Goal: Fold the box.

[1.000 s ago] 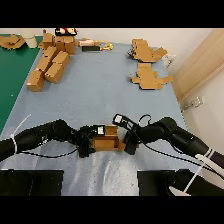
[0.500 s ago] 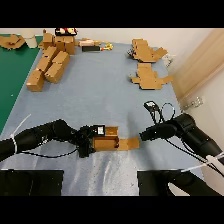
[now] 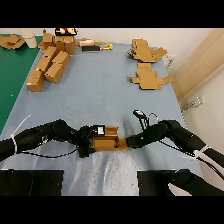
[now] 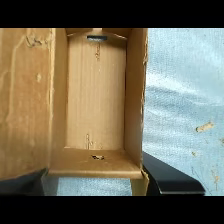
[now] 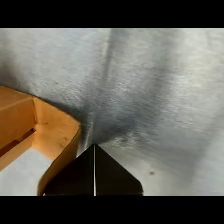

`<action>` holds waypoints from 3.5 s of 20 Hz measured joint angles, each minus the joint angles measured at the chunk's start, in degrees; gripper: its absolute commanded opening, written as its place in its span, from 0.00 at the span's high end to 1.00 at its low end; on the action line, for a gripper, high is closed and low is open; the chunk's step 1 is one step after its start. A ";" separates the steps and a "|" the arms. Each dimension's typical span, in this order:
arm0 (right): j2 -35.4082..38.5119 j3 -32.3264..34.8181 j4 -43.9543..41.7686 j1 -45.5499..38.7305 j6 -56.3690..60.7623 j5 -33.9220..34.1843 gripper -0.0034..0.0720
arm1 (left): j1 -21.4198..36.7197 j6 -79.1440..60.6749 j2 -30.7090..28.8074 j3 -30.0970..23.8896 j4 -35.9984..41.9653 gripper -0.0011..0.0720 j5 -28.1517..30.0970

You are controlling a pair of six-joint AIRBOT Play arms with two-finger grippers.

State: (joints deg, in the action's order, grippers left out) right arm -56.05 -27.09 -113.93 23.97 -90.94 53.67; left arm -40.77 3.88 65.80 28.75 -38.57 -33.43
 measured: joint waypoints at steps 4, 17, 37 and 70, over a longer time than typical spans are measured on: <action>0.22 -1.60 -2.01 1.31 0.55 1.31 0.96 | 0.00 0.00 0.00 0.00 0.00 0.39 0.00; 3.28 -5.92 -5.55 1.86 1.40 3.56 0.62 | 0.00 0.00 0.00 0.00 0.00 0.39 0.00; -8.72 -18.14 16.85 20.92 31.04 7.65 0.36 | 0.00 0.02 0.00 0.00 -0.02 0.39 -0.02; -12.46 -26.49 25.35 30.42 54.47 19.06 0.36 | 0.00 0.02 0.00 0.00 0.00 0.39 0.00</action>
State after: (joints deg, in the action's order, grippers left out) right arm -68.51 -53.58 -88.58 54.39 -36.47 72.73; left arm -40.77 3.90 65.80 28.75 -38.57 -33.43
